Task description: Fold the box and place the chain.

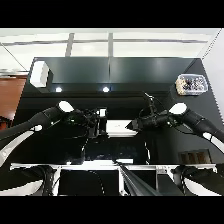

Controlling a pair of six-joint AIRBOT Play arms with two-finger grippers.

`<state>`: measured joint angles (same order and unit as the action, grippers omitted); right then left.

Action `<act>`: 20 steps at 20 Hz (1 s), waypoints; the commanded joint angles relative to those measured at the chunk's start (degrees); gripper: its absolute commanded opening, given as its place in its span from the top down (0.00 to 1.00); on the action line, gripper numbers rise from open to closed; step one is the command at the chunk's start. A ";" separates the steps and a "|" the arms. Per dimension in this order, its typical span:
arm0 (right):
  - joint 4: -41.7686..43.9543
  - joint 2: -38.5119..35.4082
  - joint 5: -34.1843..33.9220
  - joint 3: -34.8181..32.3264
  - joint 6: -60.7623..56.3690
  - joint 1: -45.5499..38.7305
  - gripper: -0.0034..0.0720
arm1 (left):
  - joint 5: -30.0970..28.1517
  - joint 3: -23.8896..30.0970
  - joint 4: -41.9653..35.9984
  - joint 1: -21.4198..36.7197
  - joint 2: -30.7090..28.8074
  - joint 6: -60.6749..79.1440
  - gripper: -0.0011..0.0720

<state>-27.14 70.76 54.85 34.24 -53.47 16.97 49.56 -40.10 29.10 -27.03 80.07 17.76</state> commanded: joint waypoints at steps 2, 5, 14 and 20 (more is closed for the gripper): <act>-1.53 -2.05 6.01 3.82 -0.13 -2.03 0.93 | 0.11 -0.02 0.00 0.02 0.04 -0.04 0.48; -7.72 -8.94 12.94 9.55 -1.79 -8.48 0.93 | 0.33 -0.02 0.04 0.33 -0.63 -0.87 0.15; -21.16 -19.06 14.23 10.82 -4.76 -34.29 0.93 | 5.42 -6.27 7.54 -3.78 -11.21 -21.00 0.00; -21.38 -19.06 13.86 10.62 -3.08 -34.34 0.93 | 0.42 -16.61 10.47 -13.55 1.92 -33.27 0.00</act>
<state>-47.83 51.88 68.29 44.86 -57.43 -16.56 51.33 -52.18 37.32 -36.84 76.77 -8.21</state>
